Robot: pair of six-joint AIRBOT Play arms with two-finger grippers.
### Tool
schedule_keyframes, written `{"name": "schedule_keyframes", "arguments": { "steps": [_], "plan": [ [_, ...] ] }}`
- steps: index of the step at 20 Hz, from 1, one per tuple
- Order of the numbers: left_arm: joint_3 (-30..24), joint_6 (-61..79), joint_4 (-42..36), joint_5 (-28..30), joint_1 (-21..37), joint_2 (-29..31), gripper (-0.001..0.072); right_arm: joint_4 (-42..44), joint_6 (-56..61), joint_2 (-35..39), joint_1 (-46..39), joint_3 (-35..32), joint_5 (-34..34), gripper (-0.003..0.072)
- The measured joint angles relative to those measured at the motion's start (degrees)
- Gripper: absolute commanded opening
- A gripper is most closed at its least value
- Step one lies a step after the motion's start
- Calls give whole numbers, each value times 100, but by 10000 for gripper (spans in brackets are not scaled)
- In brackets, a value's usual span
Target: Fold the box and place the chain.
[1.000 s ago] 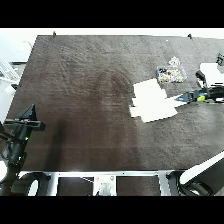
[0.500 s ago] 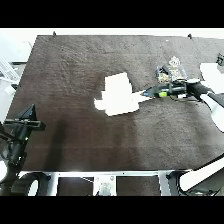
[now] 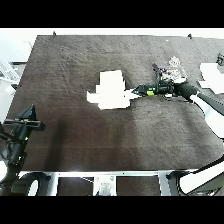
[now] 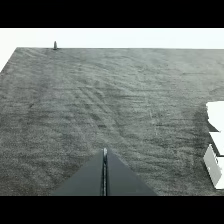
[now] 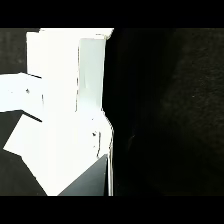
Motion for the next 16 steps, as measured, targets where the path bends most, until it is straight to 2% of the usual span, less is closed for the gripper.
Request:
{"name": "schedule_keyframes", "arguments": {
  "steps": [5, 6, 7, 8, 9, 13, 16],
  "plan": [
    [0, 0, 0, -9, 0, 0, 23, -24, 72, 7, 37, -188, -315, 2],
    [0, 0, 0, -13, 0, 0, 145, -28, 74, 7, 37, -205, -339, 2],
    [0, 2, 2, -17, 0, 0, 670, -26, 72, 7, 42, -221, -361, 2],
    [0, 7, 2, -48, 0, 0, 620, -28, 48, 7, 46, -232, -374, 2],
    [0, 11, 0, -136, 0, -2, 534, -26, 20, 7, 46, -240, -393, 2],
    [0, 232, 20, -798, 0, -162, 535, -28, -68, 7, 48, -247, -466, 2],
    [81, 356, 17, -1003, 0, -494, 534, -31, -96, 7, 52, -243, -511, 3]
  ]
}}
